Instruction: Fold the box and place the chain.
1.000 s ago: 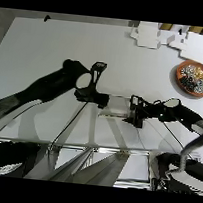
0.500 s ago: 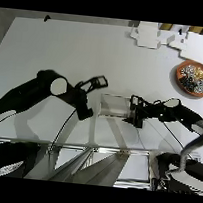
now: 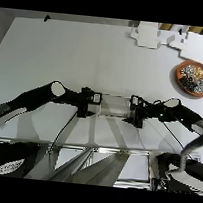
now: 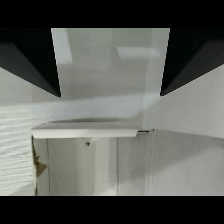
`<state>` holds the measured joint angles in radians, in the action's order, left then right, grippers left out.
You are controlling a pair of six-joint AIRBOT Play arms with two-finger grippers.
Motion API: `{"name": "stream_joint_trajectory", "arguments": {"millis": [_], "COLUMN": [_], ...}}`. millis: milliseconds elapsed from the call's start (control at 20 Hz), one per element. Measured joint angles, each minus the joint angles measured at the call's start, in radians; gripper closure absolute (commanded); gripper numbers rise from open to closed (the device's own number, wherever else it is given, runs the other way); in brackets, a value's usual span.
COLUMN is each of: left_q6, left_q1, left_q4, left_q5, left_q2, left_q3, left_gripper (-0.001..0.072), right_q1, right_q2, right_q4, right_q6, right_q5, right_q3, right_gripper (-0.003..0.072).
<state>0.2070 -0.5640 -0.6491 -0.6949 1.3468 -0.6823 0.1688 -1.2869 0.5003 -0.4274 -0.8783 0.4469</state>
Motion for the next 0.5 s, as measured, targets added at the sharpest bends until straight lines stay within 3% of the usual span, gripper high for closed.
{"name": "stream_joint_trajectory", "arguments": {"millis": [500], "left_q6": [0.212], "left_q1": [0.003], "left_q4": [0.167], "left_q5": [-0.055], "left_q2": [0.062], "left_q3": [0.006], "left_gripper": [0.0009], "right_q1": [0.000], "right_q2": [0.000], "right_q4": [0.000], "right_q6": [0.000], "right_q5": [0.000], "right_q3": [0.000], "right_gripper": [0.0277]}}
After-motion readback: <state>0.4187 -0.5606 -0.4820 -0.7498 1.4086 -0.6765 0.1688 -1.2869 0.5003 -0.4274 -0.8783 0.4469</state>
